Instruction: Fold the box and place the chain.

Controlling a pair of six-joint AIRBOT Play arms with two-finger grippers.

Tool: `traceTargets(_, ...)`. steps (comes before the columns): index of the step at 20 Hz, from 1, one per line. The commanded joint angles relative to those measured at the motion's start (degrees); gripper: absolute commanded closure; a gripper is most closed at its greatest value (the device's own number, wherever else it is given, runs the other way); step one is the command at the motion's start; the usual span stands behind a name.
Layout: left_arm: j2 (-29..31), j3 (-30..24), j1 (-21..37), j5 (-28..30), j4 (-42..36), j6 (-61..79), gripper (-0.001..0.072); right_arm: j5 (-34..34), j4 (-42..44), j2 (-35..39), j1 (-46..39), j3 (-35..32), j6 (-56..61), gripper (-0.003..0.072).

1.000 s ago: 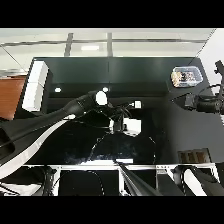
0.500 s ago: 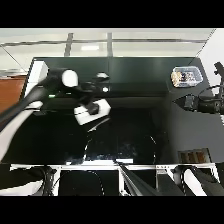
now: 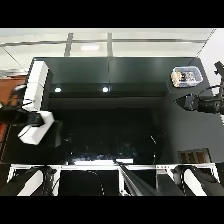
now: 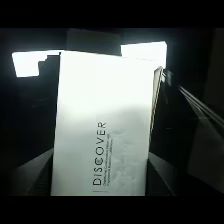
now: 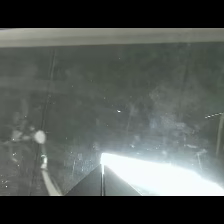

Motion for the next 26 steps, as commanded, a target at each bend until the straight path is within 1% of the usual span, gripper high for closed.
traceTargets(1, 2.6, -2.0, 13.7, 5.2, -0.6, 0.1, 0.0433, -0.3, 0.0, 0.0, 0.0, 0.0, -0.2, 0.0673)
traceTargets(3, 2.5, -2.0, 14.1, 10.6, -2.2, 2.1, 0.0433, -0.4, 0.0, 0.0, 0.0, 0.0, -0.1, 0.0673)
traceTargets(5, 1.5, -2.0, 13.6, 14.3, -4.0, 4.2, 0.0433, -0.5, 0.0, 0.0, 0.0, 0.0, -0.2, 0.0673)
traceTargets(7, -1.0, -2.0, 13.5, 16.4, -7.8, 7.4, 0.0433, -0.9, 0.0, 0.0, 0.0, 0.0, -0.1, 0.0673)
traceTargets(9, -3.7, -1.9, 13.0, 18.3, -9.1, 8.7, 0.0433, -1.6, 0.0, 0.0, 0.0, 0.0, -0.1, 0.0673)
traceTargets(10, -4.6, -1.9, 12.4, 19.5, -9.6, 8.7, 0.041, -1.6, 0.0, 0.0, 0.0, 0.0, -0.1, 0.0673)
traceTargets(11, -5.1, -1.9, 11.8, 21.0, -9.4, 8.7, 0.0266, -1.6, 0.0, 0.0, 0.0, 0.0, 0.2, 0.0673)
traceTargets(12, -5.1, -1.3, 11.3, 22.8, -7.9, 9.2, 0.0046, -1.6, 0.0, 0.0, 0.0, 0.0, 0.3, 0.0673)
traceTargets(13, -5.0, 0.9, 10.8, 23.0, -5.9, 8.9, -0.0011, -1.5, 0.3, 0.0, 0.0, 0.0, 0.3, 0.0673)
traceTargets(15, -4.9, 8.2, 10.0, 22.8, -6.3, 8.4, -0.0011, -3.1, 0.4, -0.1, 1.4, 0.0, 0.3, 0.0673)
traceTargets(17, -4.9, 16.7, 8.1, 21.6, -11.3, 8.3, -0.0009, -7.5, 0.3, -0.2, 5.4, 0.0, 0.3, 0.0673)
traceTargets(18, -4.9, 20.3, 6.9, 20.1, -14.5, 6.3, 0.0033, -10.8, 0.3, -0.3, 8.2, 0.0, 0.3, 0.0673)
traceTargets(19, -4.9, 23.4, 5.3, 17.7, -17.6, 3.1, 0.0327, -14.1, 0.1, -0.4, 11.1, 0.0, 0.3, 0.0673)
traceTargets(20, -4.7, 25.0, 3.6, 15.0, -19.9, 2.3, 0.0689, -17.8, -0.8, -0.7, 14.2, 0.0, 0.3, 0.0673)
traceTargets(21, -3.9, 24.8, 0.9, 14.1, -21.6, 2.8, 0.0688, -21.6, -2.8, -1.2, 16.8, 0.0, 0.3, 0.0673)
traceTargets(22, -2.7, 23.4, -2.2, 14.4, -21.6, 4.0, 0.0688, -25.9, -6.9, -1.8, 18.9, 0.0, 0.3, 0.0673)
traceTargets(23, -0.6, 20.0, -6.5, 16.5, -21.7, 8.2, 0.0689, -29.6, -11.8, -2.6, 20.2, 0.0, 0.3, 0.0673)
traceTargets(24, 2.1, 14.9, -11.0, 20.2, -21.6, 13.2, 0.069, -32.2, -15.5, -3.7, 20.5, 0.0, 0.3, 0.0673)
traceTargets(25, 5.3, 8.1, -15.6, 27.1, -21.2, 13.7, 0.069, -34.6, -18.6, -5.1, 20.3, -0.2, 0.3, 0.0673)
traceTargets(26, 7.9, 2.3, -18.8, 33.7, -21.2, 13.1, 0.0689, -36.4, -20.9, -6.5, 19.9, -0.5, 0.3, 0.0673)
